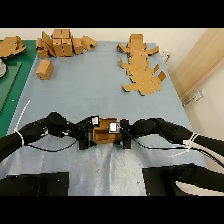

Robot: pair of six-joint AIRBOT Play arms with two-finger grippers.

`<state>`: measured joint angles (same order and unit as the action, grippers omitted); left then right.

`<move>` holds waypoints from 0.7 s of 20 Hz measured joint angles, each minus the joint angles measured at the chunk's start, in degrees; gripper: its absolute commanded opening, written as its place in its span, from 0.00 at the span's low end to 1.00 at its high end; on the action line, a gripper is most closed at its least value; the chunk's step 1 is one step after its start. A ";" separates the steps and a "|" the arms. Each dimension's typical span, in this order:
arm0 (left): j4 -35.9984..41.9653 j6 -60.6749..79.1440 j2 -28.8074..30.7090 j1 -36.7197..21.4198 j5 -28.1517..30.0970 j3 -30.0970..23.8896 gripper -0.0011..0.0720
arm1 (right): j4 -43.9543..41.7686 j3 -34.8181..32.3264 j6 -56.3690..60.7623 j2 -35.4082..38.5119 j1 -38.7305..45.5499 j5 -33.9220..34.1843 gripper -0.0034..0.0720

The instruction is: Fold the box.

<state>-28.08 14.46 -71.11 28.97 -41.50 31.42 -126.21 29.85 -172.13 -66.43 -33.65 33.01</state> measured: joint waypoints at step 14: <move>0.02 0.00 0.04 0.00 -0.26 0.00 0.67 | 0.00 0.55 0.09 -0.09 0.48 3.08 0.79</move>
<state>-28.05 14.46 -71.07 28.97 -41.76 31.42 -126.21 30.39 -172.05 -66.52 -33.17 36.10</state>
